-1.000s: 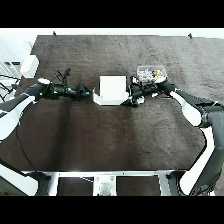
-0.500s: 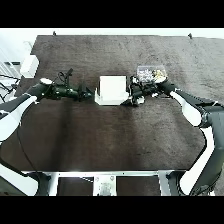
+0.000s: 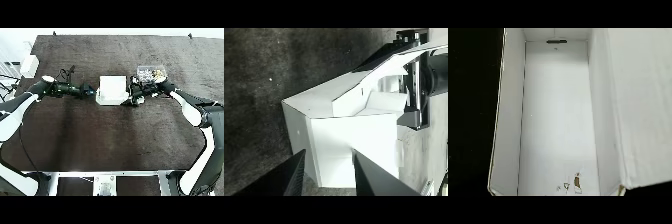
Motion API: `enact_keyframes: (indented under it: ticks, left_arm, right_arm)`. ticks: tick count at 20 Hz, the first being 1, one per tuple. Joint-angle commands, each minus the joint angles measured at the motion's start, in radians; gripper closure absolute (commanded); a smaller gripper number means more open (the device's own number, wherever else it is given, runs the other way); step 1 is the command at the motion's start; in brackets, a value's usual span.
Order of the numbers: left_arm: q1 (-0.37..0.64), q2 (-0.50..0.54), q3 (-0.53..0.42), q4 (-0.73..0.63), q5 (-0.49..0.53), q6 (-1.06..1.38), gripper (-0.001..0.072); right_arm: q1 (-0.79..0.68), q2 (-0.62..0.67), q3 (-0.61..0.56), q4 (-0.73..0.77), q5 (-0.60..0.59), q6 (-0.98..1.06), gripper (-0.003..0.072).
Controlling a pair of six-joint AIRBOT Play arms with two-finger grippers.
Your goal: Fold the box and place the chain.
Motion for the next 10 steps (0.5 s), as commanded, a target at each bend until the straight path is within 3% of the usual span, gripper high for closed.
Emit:
enact_keyframes:
  ticks: [1, 7, 10]
  left_arm:
    - [-0.016, 0.0, 0.012, 0.004, 0.003, -0.026, 0.0349]
    - [-0.042, 0.0, 0.018, 0.02, 0.026, -0.031, 0.0348]
    - [-0.068, 0.003, 0.073, 0.161, 0.023, -0.115, 0.0347]
  right_arm:
    - [0.0, 0.0, 0.0, 0.0, 0.0, 0.0, 0.0085]
    - [0.0, 0.0, 0.0, 0.0, 0.0, 0.0, 0.0084]
    - [0.0, 0.0, 0.0, 0.0, 0.0, 0.0, 0.0085]
